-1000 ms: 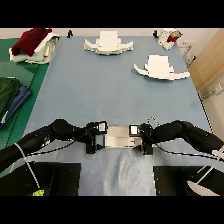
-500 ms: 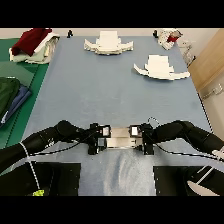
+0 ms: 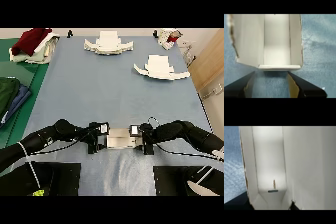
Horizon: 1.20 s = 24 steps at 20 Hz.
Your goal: Fold the box.
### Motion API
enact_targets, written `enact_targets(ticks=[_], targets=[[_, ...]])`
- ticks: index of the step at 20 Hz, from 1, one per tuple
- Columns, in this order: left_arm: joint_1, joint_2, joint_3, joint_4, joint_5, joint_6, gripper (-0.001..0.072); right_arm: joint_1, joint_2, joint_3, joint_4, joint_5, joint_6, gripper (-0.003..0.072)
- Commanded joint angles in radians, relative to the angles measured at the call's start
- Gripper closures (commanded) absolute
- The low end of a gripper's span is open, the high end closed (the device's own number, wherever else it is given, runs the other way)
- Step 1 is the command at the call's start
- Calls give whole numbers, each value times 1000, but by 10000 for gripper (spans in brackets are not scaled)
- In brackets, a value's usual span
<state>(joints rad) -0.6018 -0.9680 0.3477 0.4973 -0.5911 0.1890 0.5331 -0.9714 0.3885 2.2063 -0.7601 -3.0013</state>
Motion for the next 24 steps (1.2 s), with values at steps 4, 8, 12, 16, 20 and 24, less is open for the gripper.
enact_targets(ticks=[4,8,12,16,20,24], targets=[[28,25,-3,75,-90,-33,15,1,0,0,0,0,-1,159],[-7,23,-3,4,-84,-32,15,1,0,0,0,0,-1,159],[-30,-15,-3,-36,-1,-32,15,1,0,0,0,0,-2,159],[-81,-24,-3,-79,47,-20,15,1,0,0,0,0,-1,159],[-92,-44,-4,-79,60,-18,15,1,0,0,0,0,-1,159],[-93,-71,-2,-73,58,-21,16,1,0,0,0,0,-1,158]])
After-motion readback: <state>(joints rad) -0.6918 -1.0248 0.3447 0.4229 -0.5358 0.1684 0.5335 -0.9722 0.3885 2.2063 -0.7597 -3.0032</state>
